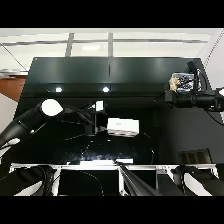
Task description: Fold the box and place the chain.
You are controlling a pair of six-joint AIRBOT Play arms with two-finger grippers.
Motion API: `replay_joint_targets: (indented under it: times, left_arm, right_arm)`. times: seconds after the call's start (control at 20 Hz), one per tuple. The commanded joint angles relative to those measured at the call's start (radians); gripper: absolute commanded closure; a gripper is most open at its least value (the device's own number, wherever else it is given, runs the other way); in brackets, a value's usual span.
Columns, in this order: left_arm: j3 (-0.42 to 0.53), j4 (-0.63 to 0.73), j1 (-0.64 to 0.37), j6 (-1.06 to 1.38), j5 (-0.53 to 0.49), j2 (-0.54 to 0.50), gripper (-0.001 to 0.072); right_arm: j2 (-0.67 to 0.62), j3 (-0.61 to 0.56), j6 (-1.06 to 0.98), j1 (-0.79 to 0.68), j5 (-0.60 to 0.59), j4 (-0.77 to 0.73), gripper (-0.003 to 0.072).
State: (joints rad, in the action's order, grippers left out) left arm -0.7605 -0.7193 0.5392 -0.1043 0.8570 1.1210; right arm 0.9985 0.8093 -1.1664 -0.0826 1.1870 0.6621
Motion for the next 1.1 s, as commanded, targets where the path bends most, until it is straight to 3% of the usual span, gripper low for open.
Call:
replay_joint_targets:
  times: [0.0, 0.25, 0.45, 0.65, 1.05]
  left_arm:
    - [-0.1, 0.01, 0.059, -0.016, 0.026, 0.099, 0.0005]
    - [-0.165, 0.014, 0.13, -0.016, 0.031, 0.219, 0.0005]
    - [-0.167, 0.026, 0.148, -0.047, 0.048, 0.242, 0.0006]
    - [-0.168, 0.022, 0.172, -0.047, -0.04, 0.274, 0.0006]
    - [-0.174, 0.021, 0.171, -0.047, -0.053, 0.29, 0.0006]
  right_arm:
    - [-0.003, 0.001, 0.011, -0.011, -0.005, 0.006, 0.0642]
    - [-0.003, 0.001, 0.011, -0.011, -0.005, 0.021, 0.0642]
    - [-0.003, 0.001, 0.011, -0.011, -0.011, 0.027, 0.0642]
    - [-0.003, 0.001, -0.001, -0.011, -0.018, 0.023, 0.0643]
    - [-0.003, 0.001, -0.004, -0.01, -0.018, 0.023, 0.0642]
